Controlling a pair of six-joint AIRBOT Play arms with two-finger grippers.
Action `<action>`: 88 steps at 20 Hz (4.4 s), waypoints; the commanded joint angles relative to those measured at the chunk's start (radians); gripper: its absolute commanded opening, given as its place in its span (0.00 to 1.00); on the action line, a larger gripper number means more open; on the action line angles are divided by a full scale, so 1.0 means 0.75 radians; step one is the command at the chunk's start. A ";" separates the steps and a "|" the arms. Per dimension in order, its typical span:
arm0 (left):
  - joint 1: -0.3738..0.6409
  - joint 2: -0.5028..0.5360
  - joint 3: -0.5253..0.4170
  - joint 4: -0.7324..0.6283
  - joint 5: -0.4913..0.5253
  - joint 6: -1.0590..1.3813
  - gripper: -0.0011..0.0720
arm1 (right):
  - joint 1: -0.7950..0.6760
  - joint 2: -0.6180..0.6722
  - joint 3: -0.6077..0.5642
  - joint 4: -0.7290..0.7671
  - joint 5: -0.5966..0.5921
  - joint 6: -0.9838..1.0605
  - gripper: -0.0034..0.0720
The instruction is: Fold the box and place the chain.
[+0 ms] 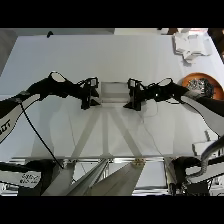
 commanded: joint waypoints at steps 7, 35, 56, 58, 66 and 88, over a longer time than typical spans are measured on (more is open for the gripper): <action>-0.001 -0.002 0.000 -0.010 0.035 0.067 0.45 | 0.001 -0.001 0.001 0.001 0.000 0.001 0.73; -0.042 0.031 0.000 -0.037 0.084 0.125 0.20 | 0.001 -0.001 0.001 0.001 0.000 0.001 0.73; -0.084 0.029 0.000 -0.152 0.130 0.130 0.03 | 0.001 -0.001 0.001 0.001 0.000 0.001 0.73; -0.084 0.029 0.000 -0.154 0.131 0.130 0.17 | 0.001 -0.001 0.001 0.001 0.000 0.001 0.73; -0.084 0.029 0.000 -0.154 0.159 0.129 0.59 | 0.001 -0.001 0.001 0.001 0.000 0.001 0.73; 0.363 0.338 0.000 0.316 -0.159 -0.654 0.03 | 0.001 -0.001 0.001 0.001 0.000 0.001 0.73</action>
